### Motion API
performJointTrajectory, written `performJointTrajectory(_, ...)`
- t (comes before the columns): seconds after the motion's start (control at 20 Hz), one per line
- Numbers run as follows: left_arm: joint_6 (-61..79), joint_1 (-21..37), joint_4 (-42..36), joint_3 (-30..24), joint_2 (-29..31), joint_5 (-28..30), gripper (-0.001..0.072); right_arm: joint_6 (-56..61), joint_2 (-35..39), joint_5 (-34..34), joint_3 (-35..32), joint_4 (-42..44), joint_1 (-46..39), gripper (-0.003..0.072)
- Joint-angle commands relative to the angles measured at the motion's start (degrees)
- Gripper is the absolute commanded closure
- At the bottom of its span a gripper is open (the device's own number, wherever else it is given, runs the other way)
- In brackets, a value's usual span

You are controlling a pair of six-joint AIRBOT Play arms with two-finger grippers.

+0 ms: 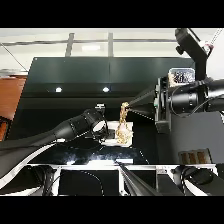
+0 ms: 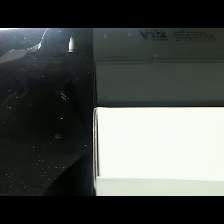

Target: Fold the box and place the chain.

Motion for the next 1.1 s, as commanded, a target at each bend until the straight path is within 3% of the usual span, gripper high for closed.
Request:
performJointTrajectory(0.0,0.0,0.04,0.0,-0.02,0.0,-0.02,0.0677,0.96,-0.02,0.39,0.55,1.36,0.02,0.0643)
performJointTrajectory(0.2,0.0,0.04,0.02,-0.02,0.0,-0.02,0.0677,0.28,-0.02,-0.55,3.63,4.11,0.0,0.0643)
performJointTrajectory(0.45,0.0,0.04,0.02,-0.02,0.0,0.0,0.0677,3.19,-0.13,2.58,3.39,-0.07,0.04,0.0642)
performJointTrajectory(0.7,0.0,0.04,0.0,-0.02,0.0,-0.07,0.0677,6.49,-0.13,4.28,-9.25,-5.18,0.04,0.0643)
performJointTrajectory(0.95,0.02,0.04,0.02,-0.02,0.0,-0.02,0.0677,6.34,-0.15,-8.79,-22.58,-4.04,1.92,0.0642)
performJointTrajectory(1.05,0.31,0.02,0.0,-0.02,0.0,-0.02,0.0677,6.43,-0.15,-10.6,-25.07,-3.93,2.4,0.0641)
